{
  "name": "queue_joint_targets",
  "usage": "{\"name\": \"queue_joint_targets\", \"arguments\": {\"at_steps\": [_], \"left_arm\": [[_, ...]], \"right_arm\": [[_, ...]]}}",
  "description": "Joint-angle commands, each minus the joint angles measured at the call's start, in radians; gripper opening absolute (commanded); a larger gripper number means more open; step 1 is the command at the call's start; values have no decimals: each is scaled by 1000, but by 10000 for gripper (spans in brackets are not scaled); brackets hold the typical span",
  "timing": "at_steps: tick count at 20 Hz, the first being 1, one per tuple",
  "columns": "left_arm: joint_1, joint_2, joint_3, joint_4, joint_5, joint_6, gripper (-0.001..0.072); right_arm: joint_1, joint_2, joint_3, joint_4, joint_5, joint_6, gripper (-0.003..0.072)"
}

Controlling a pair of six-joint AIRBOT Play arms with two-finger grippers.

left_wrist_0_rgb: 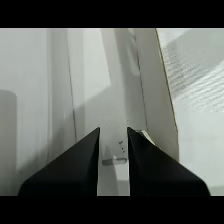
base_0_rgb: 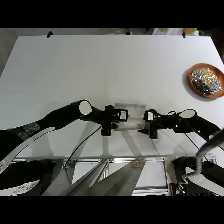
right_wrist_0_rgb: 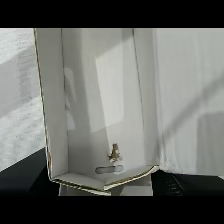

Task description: Fold the box and place the chain.

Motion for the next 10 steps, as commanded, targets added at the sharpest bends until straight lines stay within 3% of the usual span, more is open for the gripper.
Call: {"name": "queue_joint_targets", "arguments": {"at_steps": [1, 2, 7, 10], "left_arm": [[34, 78, 0, 118, -8, -224, 173], [52, 116, 0, 161, -18, -305, 127], [146, 312, 0, 357, -93, -798, 127], [212, 363, 0, 451, -153, -1120, 106]], "right_arm": [[0, 0, 0, 0, 0, -2, 330], [0, 0, 0, 0, 0, -2, 330], [0, 0, 0, 0, 0, -2, 330], [0, 0, 0, 0, 0, -2, 330]]}}
